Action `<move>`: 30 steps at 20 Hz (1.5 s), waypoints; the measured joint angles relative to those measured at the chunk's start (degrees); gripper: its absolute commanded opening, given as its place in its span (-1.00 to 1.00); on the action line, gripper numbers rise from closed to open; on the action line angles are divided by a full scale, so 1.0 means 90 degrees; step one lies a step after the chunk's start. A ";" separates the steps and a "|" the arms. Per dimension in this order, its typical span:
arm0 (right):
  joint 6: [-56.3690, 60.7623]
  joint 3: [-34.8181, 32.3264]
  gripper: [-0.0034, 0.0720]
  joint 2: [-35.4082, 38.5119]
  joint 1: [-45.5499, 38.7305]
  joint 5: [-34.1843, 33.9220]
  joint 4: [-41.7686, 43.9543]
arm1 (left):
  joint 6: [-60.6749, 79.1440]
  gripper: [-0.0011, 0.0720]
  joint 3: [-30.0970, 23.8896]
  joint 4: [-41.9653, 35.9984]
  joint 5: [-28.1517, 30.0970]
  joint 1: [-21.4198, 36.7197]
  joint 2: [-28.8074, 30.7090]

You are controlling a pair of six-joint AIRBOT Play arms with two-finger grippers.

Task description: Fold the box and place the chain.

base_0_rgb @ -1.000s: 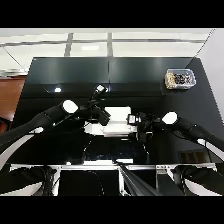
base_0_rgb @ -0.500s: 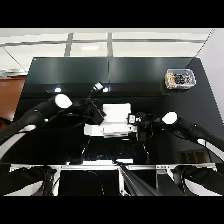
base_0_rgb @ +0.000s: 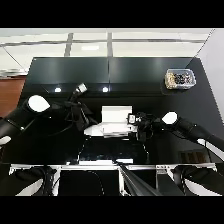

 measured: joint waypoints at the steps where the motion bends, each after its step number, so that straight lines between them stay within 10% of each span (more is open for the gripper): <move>1: 0.0000 0.0000 -0.57 0.0000 0.0000 0.0002 0.0000 | 0.0192 0.99 -0.0051 0.0313 0.0036 -0.0131 0.0015; 8: 0.0000 0.0000 -0.57 -0.0005 0.0000 0.0012 -0.0005 | 0.1401 0.98 0.0044 0.1700 0.0699 -0.0782 -0.0549; 17: 0.0000 0.0000 -0.57 -0.0005 0.0000 0.0012 -0.0005 | 0.1865 0.86 0.0131 0.0804 0.0437 -0.0886 -0.1093; 22: -0.0002 0.0000 -0.57 -0.0005 0.0000 0.0012 -0.0005 | 0.1855 -0.25 0.0131 0.0376 0.0185 -0.0891 -0.1122; 30: -0.0002 0.0000 -0.57 -0.0005 0.0000 0.0012 -0.0005 | 0.1843 -0.27 0.0131 -0.0032 0.0104 -0.0933 -0.1124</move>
